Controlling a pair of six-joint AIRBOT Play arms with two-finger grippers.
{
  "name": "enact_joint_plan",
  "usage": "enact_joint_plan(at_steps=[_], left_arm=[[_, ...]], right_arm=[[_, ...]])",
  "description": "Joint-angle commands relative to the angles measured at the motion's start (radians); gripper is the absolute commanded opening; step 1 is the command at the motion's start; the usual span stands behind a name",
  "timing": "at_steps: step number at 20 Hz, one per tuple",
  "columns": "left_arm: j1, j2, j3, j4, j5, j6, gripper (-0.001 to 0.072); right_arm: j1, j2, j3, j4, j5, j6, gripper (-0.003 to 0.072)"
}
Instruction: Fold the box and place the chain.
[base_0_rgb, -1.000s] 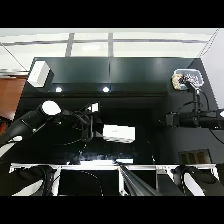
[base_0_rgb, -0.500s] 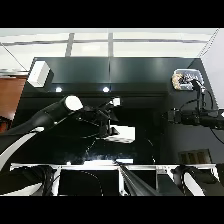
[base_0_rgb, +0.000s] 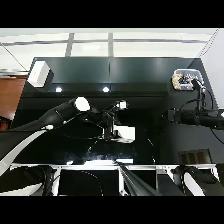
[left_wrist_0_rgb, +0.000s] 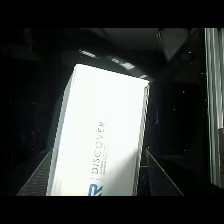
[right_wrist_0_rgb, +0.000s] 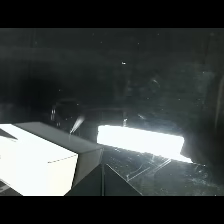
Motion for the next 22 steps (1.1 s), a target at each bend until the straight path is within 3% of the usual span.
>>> enact_joint_plan(at_steps=[1,15,22], left_arm=[[-0.006,-0.003,0.002,0.001,-0.02,-0.002,0.0712],[-0.066,-0.005,0.001,0.136,0.0,0.0,0.0713],[-0.14,-0.047,0.002,0.216,0.131,-0.002,0.0713]], right_arm=[[0.0,0.001,-0.01,0.0,-0.014,-0.001,0.0017],[0.0,0.001,-0.01,0.001,-0.039,-0.001,0.0017],[0.0,0.001,-0.01,0.001,-0.039,-0.001,0.0017]])
